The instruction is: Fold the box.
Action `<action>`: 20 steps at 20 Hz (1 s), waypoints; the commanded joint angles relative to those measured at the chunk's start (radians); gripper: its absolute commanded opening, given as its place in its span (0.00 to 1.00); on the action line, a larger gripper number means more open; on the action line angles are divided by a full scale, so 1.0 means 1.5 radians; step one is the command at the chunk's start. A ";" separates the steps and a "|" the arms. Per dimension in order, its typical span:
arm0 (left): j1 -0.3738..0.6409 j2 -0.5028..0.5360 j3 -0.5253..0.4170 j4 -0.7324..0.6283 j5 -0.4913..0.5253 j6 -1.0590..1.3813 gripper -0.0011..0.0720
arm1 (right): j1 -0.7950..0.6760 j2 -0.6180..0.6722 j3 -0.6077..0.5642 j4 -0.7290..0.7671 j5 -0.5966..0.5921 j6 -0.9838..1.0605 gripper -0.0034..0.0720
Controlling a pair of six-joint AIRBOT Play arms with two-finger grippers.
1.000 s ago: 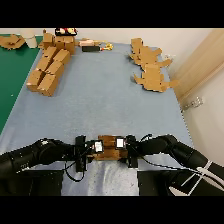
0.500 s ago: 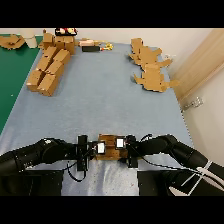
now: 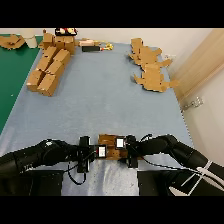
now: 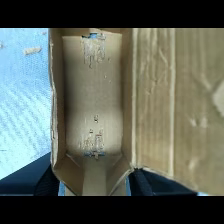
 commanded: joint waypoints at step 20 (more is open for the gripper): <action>-0.004 0.003 0.001 0.112 0.012 -0.139 0.39 | 0.000 0.000 0.000 0.001 0.000 0.000 0.76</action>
